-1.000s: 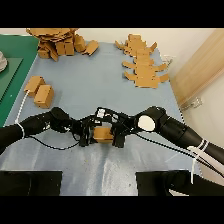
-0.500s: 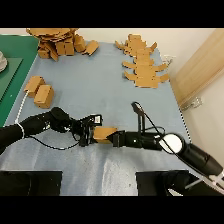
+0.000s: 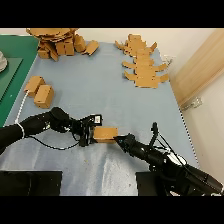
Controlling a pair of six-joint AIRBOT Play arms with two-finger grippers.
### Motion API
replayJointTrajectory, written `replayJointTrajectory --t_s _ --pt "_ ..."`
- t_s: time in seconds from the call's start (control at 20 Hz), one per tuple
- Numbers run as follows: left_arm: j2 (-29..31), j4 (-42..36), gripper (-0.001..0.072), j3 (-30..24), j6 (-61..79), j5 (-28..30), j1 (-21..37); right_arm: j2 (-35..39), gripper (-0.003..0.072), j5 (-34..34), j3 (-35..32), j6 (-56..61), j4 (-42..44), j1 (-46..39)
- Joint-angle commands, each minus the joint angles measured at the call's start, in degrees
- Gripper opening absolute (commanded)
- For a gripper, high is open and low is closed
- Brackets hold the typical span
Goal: Fold the box.
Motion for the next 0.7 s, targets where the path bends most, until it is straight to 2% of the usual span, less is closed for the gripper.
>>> replayJointTrajectory --t_s 0.0,0.25,0.65 --pt "-0.02 0.0 0.0334 0.07 -0.02 0.0 0.02 -6.12 -0.0004 -0.79 1.2 -3.69 4.37 0.52" --pt "-0.02 0.0 0.0334 0.07 -0.02 0.02 0.0 -11.52 -0.0004 0.92 6.05 -3.69 -0.5 0.52" --pt "-0.02 0.0 0.0334 0.07 -0.02 0.02 0.0 -12.81 -0.0003 0.81 6.29 -3.69 -1.68 0.55"
